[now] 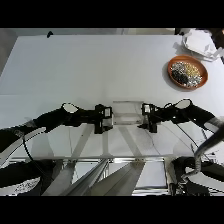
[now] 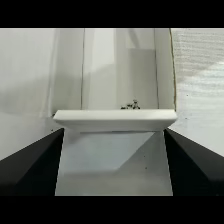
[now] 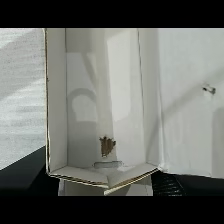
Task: Fold the box and place the chain.
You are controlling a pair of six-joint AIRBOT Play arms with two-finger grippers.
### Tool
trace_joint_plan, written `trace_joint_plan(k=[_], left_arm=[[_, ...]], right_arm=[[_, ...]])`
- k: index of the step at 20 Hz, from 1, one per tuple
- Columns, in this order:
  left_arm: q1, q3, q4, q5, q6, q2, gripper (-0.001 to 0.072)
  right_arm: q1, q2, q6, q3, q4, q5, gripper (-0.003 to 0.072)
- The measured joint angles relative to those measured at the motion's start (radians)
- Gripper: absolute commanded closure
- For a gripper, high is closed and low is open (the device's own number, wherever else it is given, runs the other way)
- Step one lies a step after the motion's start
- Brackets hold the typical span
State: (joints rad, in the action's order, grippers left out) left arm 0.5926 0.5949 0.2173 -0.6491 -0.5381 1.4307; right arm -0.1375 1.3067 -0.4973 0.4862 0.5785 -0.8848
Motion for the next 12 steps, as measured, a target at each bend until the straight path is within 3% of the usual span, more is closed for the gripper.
trace_joint_plan(k=[12], left_arm=[[0.027,0.0,-0.033,-0.023,-0.06,0.006,0.0013]], right_arm=[[0.0,0.0,-0.003,0.0,0.002,-0.003,0.0302]])
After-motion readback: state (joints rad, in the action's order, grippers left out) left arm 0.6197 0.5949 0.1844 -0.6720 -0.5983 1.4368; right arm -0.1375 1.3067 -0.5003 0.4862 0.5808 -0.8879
